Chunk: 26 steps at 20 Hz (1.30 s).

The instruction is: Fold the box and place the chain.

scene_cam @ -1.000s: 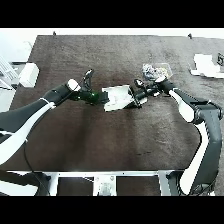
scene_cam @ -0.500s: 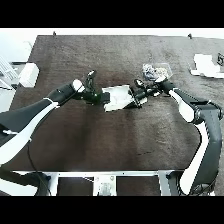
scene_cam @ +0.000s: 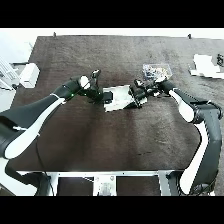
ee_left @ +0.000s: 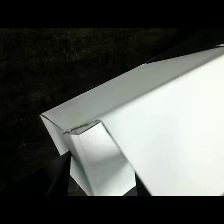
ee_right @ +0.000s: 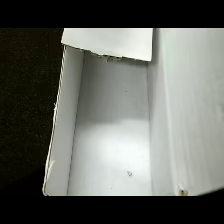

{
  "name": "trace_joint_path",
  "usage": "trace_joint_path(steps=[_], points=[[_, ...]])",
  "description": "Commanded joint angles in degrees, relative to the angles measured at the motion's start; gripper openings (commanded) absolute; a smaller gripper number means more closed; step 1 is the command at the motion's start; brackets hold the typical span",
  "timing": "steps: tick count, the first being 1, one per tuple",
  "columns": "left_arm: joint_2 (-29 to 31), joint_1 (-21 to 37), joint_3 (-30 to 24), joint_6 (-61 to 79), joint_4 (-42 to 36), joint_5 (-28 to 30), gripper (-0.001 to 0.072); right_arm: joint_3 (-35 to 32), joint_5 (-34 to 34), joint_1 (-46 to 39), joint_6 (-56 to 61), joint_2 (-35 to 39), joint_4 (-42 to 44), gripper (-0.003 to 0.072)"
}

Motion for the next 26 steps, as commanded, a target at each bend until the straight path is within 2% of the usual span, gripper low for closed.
trace_joint_path(steps=[1,7,11,19,24,26], points=[[-0.9,0.0,1.3,-2.9,4.2,-3.5,0.0429,0.0,0.0,0.1,0.0,0.0,0.1,0.0289],[-1.1,0.0,1.9,-6.7,8.3,-6.4,0.043,0.0,0.0,0.1,0.0,0.0,0.1,0.0289],[-4.5,0.0,9.3,-8.5,10.8,-17.1,0.043,0.0,0.0,0.1,0.0,0.0,0.2,0.0289],[-5.6,-0.8,12.2,-9.5,12.4,-17.0,0.0429,0.0,0.0,0.1,0.0,0.0,0.2,0.0289],[-9.6,-1.6,19.3,-13.7,13.7,-22.1,0.043,0.0,0.0,0.1,0.0,0.0,0.2,0.0289],[-11.0,-1.6,21.9,-20.1,14.0,-24.7,0.0429,0.0,0.0,0.1,0.0,0.0,0.1,0.0289]])
